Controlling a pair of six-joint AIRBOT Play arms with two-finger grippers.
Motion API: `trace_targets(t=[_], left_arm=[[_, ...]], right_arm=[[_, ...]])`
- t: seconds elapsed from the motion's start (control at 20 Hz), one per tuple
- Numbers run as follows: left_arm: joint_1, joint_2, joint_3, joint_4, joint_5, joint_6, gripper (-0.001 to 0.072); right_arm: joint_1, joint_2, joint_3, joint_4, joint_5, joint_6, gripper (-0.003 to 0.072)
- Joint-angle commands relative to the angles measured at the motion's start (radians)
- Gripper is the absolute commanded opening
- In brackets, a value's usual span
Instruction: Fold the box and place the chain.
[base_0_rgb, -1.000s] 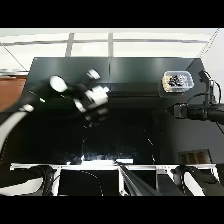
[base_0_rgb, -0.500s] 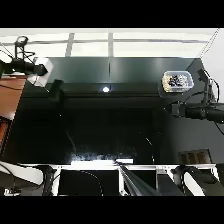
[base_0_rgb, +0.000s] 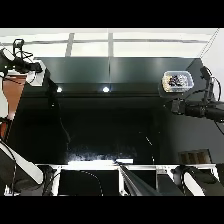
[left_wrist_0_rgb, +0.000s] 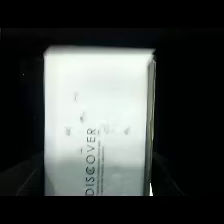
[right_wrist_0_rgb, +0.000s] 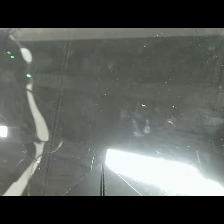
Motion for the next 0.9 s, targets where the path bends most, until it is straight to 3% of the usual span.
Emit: trace_targets(t=[0.0,0.1,0.25,0.3,0.35,0.4,0.5,0.6,0.7,0.85], left_arm=[[0.001,0.003,0.081,-0.014,-0.087,-0.015,0.0716],[0.001,0.074,0.120,-0.016,-0.158,-0.015,0.0716],[-0.005,0.233,0.117,-0.018,-0.257,-0.031,0.0697],[-0.010,0.283,0.117,-0.019,-0.310,-0.064,0.0555],[-0.011,0.328,0.117,-0.024,-0.383,-0.101,0.0246],[-0.017,0.372,0.115,-0.037,-0.476,-0.121,0.0027],[-0.034,0.471,0.047,-0.051,-0.591,-0.188,0.0024],[-0.079,0.619,-0.113,-0.050,-0.574,-0.198,0.0023],[-0.145,0.813,-0.337,-0.054,-0.429,-0.198,0.0023],[-0.274,1.136,-0.740,-0.053,-0.173,-0.187,0.0024]], right_arm=[[0.001,0.000,0.000,0.023,0.021,0.006,0.0011],[0.001,0.000,0.018,0.075,0.021,-0.032,0.0010],[0.001,0.000,0.175,0.026,0.040,-0.055,0.0010],[0.001,0.000,0.239,-0.016,0.059,-0.055,0.0010],[0.001,0.000,0.306,-0.074,0.092,-0.054,0.0010],[0.001,0.000,0.362,-0.131,0.131,-0.053,0.0010],[0.001,0.006,0.446,-0.241,0.216,-0.020,0.0010],[0.001,0.043,0.460,-0.332,0.253,0.027,0.0009],[0.001,0.090,0.452,-0.388,0.261,0.036,0.0009],[0.001,0.205,0.338,-0.403,0.132,0.036,0.0008]])
